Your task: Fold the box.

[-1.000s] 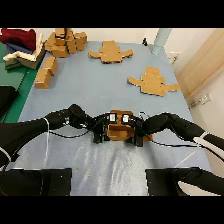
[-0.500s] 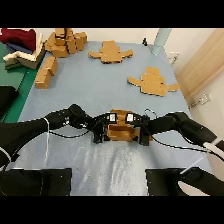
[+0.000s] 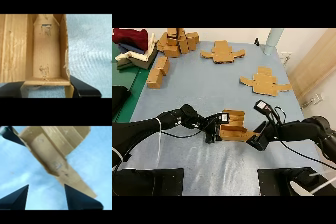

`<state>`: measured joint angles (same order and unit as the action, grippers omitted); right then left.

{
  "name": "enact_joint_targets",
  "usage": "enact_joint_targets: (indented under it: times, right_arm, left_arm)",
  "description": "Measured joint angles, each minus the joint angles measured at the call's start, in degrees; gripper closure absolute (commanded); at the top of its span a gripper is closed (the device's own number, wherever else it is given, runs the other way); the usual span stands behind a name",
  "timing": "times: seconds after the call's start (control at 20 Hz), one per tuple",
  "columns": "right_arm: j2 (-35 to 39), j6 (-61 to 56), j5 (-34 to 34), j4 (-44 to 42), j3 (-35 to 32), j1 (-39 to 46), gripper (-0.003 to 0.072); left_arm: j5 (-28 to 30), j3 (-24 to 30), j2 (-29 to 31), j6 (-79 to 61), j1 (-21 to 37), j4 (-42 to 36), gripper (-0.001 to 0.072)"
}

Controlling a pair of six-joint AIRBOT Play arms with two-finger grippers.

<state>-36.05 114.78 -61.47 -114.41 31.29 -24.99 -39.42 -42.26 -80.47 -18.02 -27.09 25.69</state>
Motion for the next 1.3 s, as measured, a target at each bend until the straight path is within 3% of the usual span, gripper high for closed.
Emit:
enact_joint_targets:
  times: [0.2, 0.55, 1.3]
  right_arm:
    - [2.9, -9.9, -1.9, -6.1, 0.0, -0.2, -0.0024]
    - [3.8, -22.7, -2.6, -8.8, 0.0, -0.4, -0.0023]
    - [3.8, -26.7, 0.5, -8.1, 0.0, -0.4, -0.0024]
  left_arm:
    - [0.0, 0.0, 0.0, 0.0, 0.0, 0.0, 0.0321]
    - [0.6, 0.0, 1.1, 1.2, 0.6, 0.2, 0.0321]
    - [1.5, 3.6, 3.9, 3.9, 1.7, 1.3, 0.0322]
